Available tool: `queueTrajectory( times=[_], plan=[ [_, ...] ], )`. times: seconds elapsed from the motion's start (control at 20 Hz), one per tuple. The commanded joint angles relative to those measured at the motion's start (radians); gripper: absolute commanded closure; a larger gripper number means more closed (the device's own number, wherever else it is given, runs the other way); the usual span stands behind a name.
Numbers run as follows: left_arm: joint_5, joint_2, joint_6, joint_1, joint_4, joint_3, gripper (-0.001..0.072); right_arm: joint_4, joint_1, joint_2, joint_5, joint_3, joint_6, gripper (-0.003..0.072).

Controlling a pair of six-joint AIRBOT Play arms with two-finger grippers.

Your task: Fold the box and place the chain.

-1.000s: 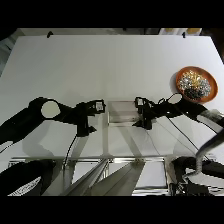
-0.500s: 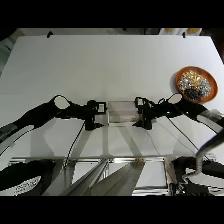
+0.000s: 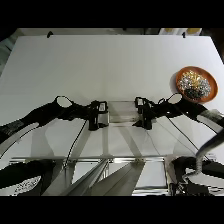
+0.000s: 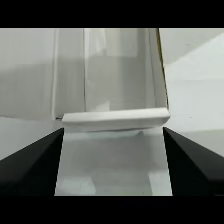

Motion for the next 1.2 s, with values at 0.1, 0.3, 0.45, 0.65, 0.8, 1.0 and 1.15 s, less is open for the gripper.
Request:
queueTrajectory(
  times=[0.1,0.3,0.45,0.65,0.8,1.0,1.15],
  plan=[
    [0.005,-0.018,0.006,-0.008,-0.045,0.000,-0.0002,0.000,0.001,0.000,0.000,0.001,0.000,0.0288],
    [0.014,-0.051,0.014,-0.018,-0.075,0.000,-0.0001,0.000,0.001,0.000,0.000,0.001,0.000,0.0288],
    [0.026,-0.069,0.082,-0.025,-0.119,0.000,-0.0001,0.000,0.001,0.000,0.000,0.001,0.000,0.0288],
    [0.048,-0.072,0.100,-0.031,-0.161,0.000,0.0004,0.000,0.001,0.000,0.000,0.001,0.000,0.0288],
    [0.048,-0.072,0.100,-0.033,-0.173,0.000,0.0015,0.000,0.001,0.000,0.000,0.001,0.000,0.0288],
    [0.053,-0.098,0.143,-0.050,-0.183,0.000,0.0054,0.000,0.001,0.000,0.000,0.001,0.000,0.0288],
    [0.055,-0.112,0.142,-0.056,-0.183,0.000,0.0312,0.000,0.001,0.000,0.000,0.001,0.000,0.0288]
  ],
)
